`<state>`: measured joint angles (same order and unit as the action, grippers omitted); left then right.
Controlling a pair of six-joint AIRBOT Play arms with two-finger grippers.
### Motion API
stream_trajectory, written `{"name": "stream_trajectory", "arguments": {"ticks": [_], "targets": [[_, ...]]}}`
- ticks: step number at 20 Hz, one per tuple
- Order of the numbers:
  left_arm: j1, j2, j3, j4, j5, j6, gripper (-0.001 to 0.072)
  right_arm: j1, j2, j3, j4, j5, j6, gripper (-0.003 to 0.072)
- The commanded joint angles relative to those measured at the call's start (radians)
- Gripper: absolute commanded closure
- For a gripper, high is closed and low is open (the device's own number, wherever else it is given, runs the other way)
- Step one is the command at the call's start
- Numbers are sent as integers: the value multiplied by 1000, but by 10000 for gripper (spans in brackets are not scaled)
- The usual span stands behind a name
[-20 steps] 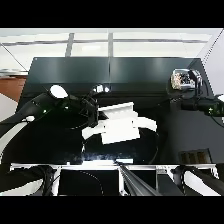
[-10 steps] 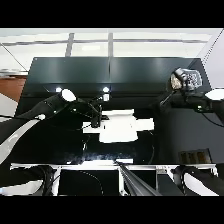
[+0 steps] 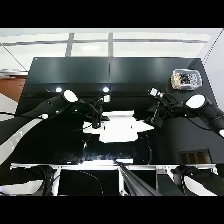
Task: Fold the box and place the chain.
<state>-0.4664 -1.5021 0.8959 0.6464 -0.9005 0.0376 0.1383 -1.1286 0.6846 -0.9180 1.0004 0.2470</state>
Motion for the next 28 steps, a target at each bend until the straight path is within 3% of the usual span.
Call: {"name": "stream_trajectory", "arguments": {"ticks": [1,6,12,18,25,28], "targets": [[-14,-6,-1,8,14,0,685,34,-1,-14,-99,121,-21,-17],[-17,-6,-1,9,28,0,685,121,-1,-90,-108,114,-32,-17],[-17,-6,-1,9,27,-1,684,258,-1,-93,-103,68,-35,-17],[-17,-6,-1,8,27,-1,684,298,-1,-93,-56,37,-101,-15],[-17,-6,-1,8,27,-8,684,410,-1,-93,-55,-179,-133,-16],[-17,-6,-1,8,27,-8,684,414,-1,-93,-51,-202,-129,-16]]}}
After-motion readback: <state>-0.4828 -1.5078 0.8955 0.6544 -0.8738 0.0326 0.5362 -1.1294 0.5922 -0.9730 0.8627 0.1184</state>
